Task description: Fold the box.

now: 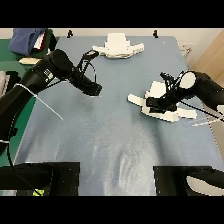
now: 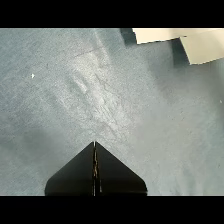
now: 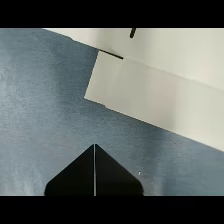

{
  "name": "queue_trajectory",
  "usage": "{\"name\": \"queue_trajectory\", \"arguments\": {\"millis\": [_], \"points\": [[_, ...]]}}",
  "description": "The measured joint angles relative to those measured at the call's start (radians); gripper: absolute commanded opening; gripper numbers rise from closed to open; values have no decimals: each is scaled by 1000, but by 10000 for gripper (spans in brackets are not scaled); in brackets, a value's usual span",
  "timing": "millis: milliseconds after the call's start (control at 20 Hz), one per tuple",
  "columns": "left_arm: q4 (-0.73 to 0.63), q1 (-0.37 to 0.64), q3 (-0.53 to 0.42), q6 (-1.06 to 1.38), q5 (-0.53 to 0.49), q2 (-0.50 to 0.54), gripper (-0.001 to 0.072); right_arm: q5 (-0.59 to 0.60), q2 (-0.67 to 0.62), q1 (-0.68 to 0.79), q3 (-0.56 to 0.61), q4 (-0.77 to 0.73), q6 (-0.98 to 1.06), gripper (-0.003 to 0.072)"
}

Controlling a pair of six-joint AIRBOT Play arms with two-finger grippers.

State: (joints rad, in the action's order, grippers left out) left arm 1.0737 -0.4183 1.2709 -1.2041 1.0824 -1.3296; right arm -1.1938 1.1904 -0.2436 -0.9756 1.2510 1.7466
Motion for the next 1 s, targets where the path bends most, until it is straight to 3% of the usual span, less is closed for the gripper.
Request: {"name": "queue_trajectory", "arguments": {"millis": [150, 300, 350, 400, 450, 750, 1000], "points": [[0, 0, 0, 0, 0, 0, 16, 4, 0, -5, 0, -3, 5, 5], [0, 0, 0, 0, 0, 0, 16, 10, 0, 4, -5, 5, 14, 105], [0, 0, 0, 0, 0, 0, 16, 10, 0, 21, -16, 23, 23, 207], [0, 0, 0, 0, 0, 0, 16, 1, 0, 47, -30, 44, 31, 433], [0, 0, 0, 0, 0, 0, 15, -15, 0, 86, -49, 68, 36, 467], [0, 0, 0, 0, 0, 0, 16, -123, 14, 515, -147, 157, -46, 437], [-1, 0, 0, 0, -31, 0, 16, -179, 118, 858, -163, -26, -267, 437]]}}
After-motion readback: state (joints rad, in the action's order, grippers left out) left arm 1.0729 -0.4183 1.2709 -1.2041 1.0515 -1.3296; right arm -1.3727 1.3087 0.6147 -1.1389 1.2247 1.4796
